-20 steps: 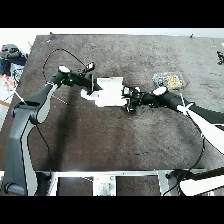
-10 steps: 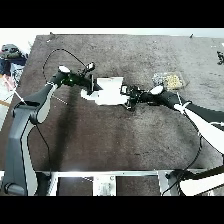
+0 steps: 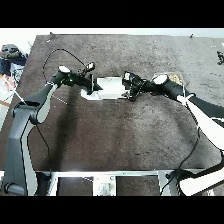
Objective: Fold the box and place the chain.
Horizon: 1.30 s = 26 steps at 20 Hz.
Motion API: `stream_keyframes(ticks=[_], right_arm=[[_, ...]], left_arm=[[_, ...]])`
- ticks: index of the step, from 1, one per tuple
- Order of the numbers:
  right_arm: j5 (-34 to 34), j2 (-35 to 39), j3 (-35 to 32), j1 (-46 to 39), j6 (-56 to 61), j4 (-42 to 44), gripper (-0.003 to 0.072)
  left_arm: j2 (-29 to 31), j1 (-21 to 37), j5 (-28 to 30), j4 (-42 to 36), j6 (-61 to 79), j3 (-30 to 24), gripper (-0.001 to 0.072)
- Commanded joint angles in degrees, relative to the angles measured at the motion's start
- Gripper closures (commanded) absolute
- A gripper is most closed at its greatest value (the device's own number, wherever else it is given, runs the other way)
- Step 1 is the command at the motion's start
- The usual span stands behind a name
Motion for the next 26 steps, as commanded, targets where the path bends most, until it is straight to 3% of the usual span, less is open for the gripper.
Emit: stream_keyframes(ticks=[1, 26], right_arm=[[3.93, -2.16, 4.46, -1.27, 1.18, -0.79, 0.0077], [30.99, -21.94, 29.24, -3.87, 3.28, -1.77, 0.0077]], left_arm=[[0.04, 0.0, -0.13, -0.02, 0.0, 0.02, 0.0698], [0.02, 0.0, -0.13, -0.04, 0.02, 0.02, 0.0698]])
